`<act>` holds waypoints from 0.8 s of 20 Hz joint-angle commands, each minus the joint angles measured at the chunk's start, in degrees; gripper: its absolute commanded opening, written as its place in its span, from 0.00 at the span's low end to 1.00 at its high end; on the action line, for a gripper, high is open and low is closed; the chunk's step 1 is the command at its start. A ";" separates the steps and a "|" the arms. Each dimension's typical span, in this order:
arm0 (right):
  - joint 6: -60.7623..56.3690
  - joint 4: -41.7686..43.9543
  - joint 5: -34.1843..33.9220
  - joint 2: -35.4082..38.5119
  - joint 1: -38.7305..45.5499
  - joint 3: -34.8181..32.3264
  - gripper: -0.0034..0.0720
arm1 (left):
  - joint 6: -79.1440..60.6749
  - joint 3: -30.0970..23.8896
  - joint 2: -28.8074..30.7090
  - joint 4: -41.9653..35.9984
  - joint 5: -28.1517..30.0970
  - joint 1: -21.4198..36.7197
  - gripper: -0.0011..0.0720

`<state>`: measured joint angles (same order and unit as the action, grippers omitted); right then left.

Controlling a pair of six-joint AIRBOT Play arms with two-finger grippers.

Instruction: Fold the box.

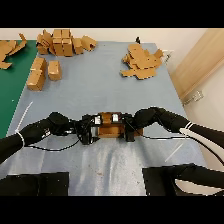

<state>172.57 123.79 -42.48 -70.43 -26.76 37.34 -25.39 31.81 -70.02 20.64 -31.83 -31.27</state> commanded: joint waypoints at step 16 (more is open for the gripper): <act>-0.04 0.00 -0.02 0.04 -0.04 0.07 0.78 | 0.50 3.23 -5.01 0.37 -1.73 -1.03 0.75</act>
